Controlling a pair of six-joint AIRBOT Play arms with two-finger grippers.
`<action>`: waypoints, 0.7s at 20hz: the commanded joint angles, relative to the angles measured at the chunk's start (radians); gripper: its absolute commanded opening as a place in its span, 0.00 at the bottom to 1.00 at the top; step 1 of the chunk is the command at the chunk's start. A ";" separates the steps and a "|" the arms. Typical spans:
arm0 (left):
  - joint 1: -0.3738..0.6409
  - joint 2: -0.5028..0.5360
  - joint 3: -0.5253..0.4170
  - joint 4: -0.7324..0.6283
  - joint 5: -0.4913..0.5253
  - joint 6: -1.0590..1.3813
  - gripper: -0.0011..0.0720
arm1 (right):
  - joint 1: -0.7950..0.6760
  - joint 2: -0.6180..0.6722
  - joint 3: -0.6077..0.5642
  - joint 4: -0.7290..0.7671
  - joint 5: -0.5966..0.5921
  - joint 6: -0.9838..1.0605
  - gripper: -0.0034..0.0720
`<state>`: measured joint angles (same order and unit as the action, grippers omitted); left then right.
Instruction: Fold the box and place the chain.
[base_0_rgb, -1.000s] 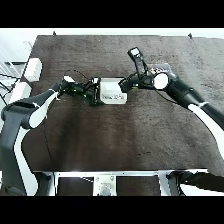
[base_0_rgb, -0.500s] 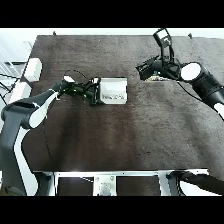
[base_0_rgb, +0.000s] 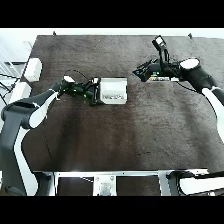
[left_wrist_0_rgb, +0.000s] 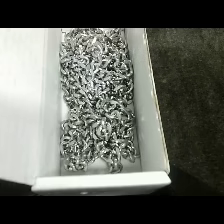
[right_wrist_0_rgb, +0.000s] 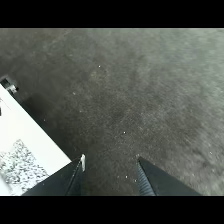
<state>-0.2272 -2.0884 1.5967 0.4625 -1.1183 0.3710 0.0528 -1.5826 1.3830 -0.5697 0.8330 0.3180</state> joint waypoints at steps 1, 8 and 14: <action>-0.001 0.000 0.000 0.000 0.000 0.000 0.59 | -0.010 -0.130 0.117 0.035 0.094 -0.068 0.54; -0.001 0.000 0.000 0.000 0.000 0.000 0.59 | 0.016 -0.251 0.240 -0.054 0.217 -0.063 0.54; -0.001 0.000 0.000 0.000 0.000 0.000 0.59 | 0.061 -0.251 0.250 -0.122 0.311 -0.047 0.55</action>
